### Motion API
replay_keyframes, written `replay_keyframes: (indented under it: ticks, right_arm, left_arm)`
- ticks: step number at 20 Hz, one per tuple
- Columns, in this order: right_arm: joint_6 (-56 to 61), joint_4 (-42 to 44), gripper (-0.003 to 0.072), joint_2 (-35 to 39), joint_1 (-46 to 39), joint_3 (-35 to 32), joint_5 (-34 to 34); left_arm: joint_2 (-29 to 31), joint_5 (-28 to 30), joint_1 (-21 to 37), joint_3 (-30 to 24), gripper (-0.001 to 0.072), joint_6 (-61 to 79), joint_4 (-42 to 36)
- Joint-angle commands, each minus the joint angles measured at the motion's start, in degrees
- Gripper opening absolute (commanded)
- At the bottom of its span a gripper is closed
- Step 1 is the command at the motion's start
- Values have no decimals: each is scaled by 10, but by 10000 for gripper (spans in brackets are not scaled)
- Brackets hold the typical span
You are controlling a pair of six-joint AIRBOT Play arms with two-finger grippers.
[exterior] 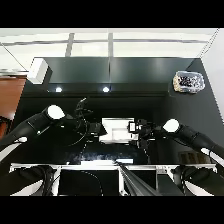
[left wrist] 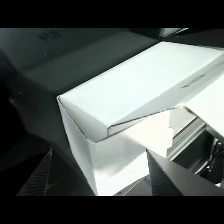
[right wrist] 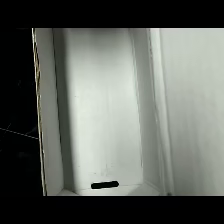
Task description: Fold the box and place the chain.
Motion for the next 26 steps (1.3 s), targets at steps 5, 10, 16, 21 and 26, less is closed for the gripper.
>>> replay_keyframes:
  ticks: [5,10,16,21,26]
  right_arm:
    - [0,0,200,0,0,0,0]
    - [4,0,200,0,1,0,-4]
    - [6,1,200,0,1,0,-6]
    - [6,0,200,0,1,0,-6]
    - [6,0,200,0,1,0,-6]
  left_arm:
    - [1,48,-64,34,533,-137,85]
    - [1,48,-108,76,532,-229,193]
    - [-12,50,-146,82,463,-299,261]
    - [-53,44,-203,104,462,-425,389]
    - [-98,-12,-236,152,462,-493,437]
